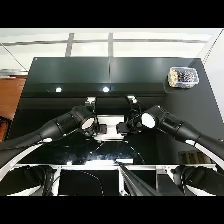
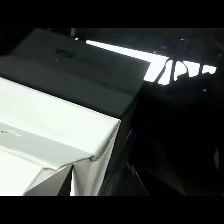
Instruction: Fold the box and place the chain.
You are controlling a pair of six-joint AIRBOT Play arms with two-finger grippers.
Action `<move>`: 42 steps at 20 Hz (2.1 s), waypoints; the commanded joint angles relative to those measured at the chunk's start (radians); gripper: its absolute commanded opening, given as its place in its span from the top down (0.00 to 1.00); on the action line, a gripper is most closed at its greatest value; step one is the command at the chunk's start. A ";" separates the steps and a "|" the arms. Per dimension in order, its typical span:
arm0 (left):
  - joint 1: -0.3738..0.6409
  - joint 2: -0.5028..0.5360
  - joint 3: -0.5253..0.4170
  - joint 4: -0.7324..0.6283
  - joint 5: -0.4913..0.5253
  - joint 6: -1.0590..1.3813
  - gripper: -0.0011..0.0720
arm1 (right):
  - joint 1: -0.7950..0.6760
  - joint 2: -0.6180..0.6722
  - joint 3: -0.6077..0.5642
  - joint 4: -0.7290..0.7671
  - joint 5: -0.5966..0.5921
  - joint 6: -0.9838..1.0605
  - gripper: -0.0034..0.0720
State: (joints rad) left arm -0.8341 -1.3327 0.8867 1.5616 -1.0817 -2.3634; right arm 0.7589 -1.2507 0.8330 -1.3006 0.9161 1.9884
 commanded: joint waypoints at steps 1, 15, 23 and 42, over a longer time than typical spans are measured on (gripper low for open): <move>0.000 0.000 0.001 0.002 -0.001 -0.001 0.95 | 0.012 -0.001 0.002 -0.043 0.007 0.047 0.41; 0.000 0.000 0.001 0.005 0.003 -0.001 0.95 | 0.039 -0.009 0.006 -0.055 0.000 0.110 0.47; 0.000 0.000 0.001 0.005 0.006 -0.001 0.95 | 0.084 -0.094 0.095 -0.161 0.094 0.236 0.49; 0.000 0.000 0.001 0.002 0.008 -0.001 0.95 | 0.114 -0.158 0.140 -0.177 0.140 0.309 0.72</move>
State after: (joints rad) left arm -0.8341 -1.3327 0.8867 1.5623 -1.0718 -2.3653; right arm 0.8715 -1.4025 0.9699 -1.4742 1.0542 2.2929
